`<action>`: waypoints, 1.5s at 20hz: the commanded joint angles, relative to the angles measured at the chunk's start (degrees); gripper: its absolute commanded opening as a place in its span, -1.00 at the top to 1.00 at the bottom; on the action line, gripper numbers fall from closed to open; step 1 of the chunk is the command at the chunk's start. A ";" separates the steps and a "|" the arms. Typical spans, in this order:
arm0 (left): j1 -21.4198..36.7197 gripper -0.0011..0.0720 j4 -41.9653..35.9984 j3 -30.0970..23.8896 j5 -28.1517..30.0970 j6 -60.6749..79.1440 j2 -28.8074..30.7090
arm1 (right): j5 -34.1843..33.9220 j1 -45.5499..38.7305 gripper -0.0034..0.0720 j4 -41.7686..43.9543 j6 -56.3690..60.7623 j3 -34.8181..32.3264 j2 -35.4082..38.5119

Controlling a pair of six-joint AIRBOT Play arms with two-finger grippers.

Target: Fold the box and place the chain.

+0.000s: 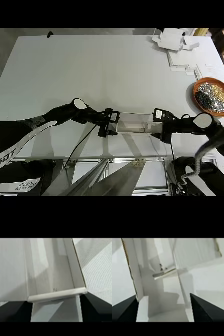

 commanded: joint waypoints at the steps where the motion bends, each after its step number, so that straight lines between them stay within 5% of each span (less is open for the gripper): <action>1: 0.07 0.23 -0.02 0.02 0.04 0.00 0.00 | 1.20 0.00 -0.88 -3.45 6.64 0.04 6.47; 5: 0.07 0.23 -0.02 0.02 0.07 0.00 0.00 | 3.26 0.07 -0.88 -1.36 9.94 0.04 13.94; 8: 0.07 0.23 0.00 0.02 0.07 0.00 0.02 | 5.07 0.04 -0.61 8.59 8.39 0.04 15.96; 10: 0.07 0.23 0.00 0.02 0.07 0.00 0.02 | 6.38 0.04 -0.20 17.99 5.11 0.04 15.93; 13: 0.07 0.23 -0.02 0.02 0.07 0.00 0.02 | 8.48 0.07 0.85 28.81 -2.19 0.04 15.43; 17: 0.07 0.23 -0.02 0.02 0.02 0.00 0.00 | 7.37 5.44 0.85 35.58 -4.20 0.04 6.73; 21: 0.07 0.23 0.00 0.02 0.07 0.00 0.02 | -5.77 16.15 0.85 36.81 -5.25 1.57 -5.16; 26: 0.07 0.23 0.00 0.02 0.04 0.00 0.02 | -12.85 15.47 0.85 36.33 -1.60 10.19 -12.76; 30: 0.07 0.23 -0.02 0.02 0.07 0.00 0.02 | -14.97 12.07 0.85 31.23 3.48 10.82 -17.59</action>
